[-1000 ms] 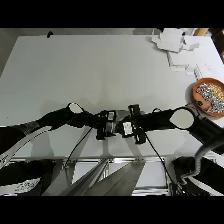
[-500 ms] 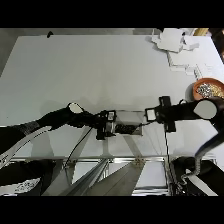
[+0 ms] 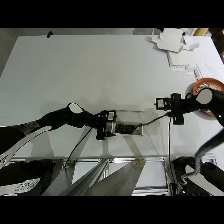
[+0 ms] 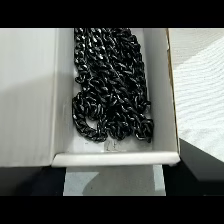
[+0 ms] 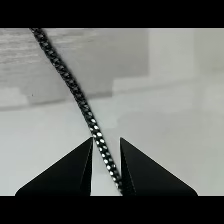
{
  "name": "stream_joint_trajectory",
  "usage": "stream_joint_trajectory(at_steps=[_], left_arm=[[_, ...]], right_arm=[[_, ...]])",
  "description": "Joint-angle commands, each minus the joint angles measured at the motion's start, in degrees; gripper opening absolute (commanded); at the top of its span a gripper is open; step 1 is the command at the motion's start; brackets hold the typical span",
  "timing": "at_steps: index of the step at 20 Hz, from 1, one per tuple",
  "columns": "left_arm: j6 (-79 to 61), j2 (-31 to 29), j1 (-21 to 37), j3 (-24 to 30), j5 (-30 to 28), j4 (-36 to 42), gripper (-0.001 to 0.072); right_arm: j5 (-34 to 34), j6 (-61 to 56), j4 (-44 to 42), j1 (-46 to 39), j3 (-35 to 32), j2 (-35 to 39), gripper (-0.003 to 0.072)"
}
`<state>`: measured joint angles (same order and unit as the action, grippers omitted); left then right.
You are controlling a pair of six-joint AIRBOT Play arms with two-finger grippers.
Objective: Fold the box and place the chain.
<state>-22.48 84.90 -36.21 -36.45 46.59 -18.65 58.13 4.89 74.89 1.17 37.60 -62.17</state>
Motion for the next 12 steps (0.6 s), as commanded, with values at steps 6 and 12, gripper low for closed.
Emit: stream_joint_trajectory(at_steps=[6,12], left_arm=[[0.0,-0.04,0.04,-0.07,-0.02,-0.02,0.0211],[0.0,-0.04,0.04,-0.07,0.0,-0.02,0.0211]], right_arm=[[-3.19,3.15,-0.35,1.33,-0.04,-8.59,0.0159],[-1.27,2.84,0.59,1.33,-0.2,-8.61,0.002]])
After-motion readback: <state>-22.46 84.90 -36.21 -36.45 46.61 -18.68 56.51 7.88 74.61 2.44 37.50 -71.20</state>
